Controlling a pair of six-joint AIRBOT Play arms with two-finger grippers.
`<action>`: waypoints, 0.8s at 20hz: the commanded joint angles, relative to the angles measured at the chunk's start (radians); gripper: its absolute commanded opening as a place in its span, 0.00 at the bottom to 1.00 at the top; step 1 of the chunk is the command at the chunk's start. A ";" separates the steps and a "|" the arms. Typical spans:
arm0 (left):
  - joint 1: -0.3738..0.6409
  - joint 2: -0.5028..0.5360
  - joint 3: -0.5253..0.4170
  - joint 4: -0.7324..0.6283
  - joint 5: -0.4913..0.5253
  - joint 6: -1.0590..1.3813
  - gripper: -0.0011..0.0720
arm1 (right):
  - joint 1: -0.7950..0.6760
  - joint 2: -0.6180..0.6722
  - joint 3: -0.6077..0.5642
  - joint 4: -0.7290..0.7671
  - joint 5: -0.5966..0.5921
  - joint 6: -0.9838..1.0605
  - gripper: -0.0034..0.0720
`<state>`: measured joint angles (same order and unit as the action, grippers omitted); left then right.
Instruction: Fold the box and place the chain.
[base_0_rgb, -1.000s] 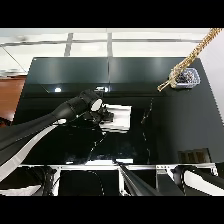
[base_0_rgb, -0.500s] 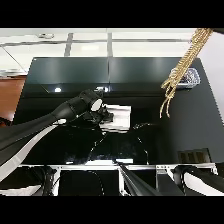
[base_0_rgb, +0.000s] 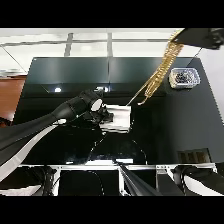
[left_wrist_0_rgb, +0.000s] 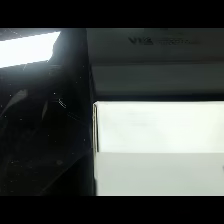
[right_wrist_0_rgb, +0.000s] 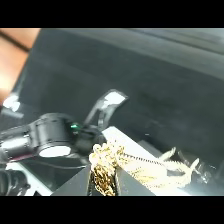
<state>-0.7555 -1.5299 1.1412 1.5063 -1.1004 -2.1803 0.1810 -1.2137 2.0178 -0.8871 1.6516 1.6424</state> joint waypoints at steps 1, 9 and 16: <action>0.001 0.000 0.000 0.001 0.000 0.000 0.05 | 0.081 -0.001 -0.031 0.001 -0.065 0.003 0.07; 0.000 0.000 0.000 0.001 -0.001 0.000 0.05 | 0.089 0.000 -0.030 0.064 -0.066 0.003 0.07; 0.001 0.000 0.000 0.001 0.000 0.000 0.05 | 0.089 0.000 -0.030 0.068 -0.060 0.003 0.07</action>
<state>-0.7555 -1.5299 1.1412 1.5066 -1.1011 -2.1803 0.2687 -1.2137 1.9881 -0.8249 1.5879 1.6455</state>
